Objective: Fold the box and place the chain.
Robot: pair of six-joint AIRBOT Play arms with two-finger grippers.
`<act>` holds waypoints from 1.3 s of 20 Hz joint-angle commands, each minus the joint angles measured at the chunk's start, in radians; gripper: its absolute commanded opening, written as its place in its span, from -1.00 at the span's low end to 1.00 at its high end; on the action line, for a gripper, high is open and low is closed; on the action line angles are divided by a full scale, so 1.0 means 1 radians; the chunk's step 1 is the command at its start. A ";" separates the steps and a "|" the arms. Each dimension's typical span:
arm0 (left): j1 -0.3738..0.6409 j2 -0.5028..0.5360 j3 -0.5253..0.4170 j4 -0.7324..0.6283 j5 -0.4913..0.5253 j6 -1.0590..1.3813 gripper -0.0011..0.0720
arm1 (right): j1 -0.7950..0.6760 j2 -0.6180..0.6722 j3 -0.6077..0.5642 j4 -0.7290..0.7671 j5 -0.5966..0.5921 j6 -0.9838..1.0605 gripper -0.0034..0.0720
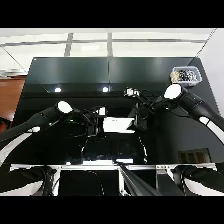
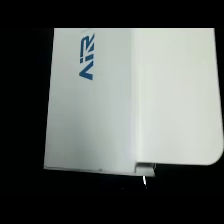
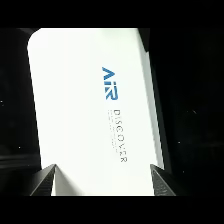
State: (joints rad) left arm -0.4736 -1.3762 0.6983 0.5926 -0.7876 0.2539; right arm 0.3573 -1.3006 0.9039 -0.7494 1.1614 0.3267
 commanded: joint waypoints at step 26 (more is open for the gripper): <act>0.000 0.000 0.001 -0.006 -0.002 0.000 0.12 | 0.066 0.047 0.003 -0.018 -0.090 -0.173 0.77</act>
State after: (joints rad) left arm -0.4736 -1.3762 0.6979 0.5869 -0.7898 0.2543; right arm 0.3973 -1.2491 0.9070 -0.7631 1.0847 0.2100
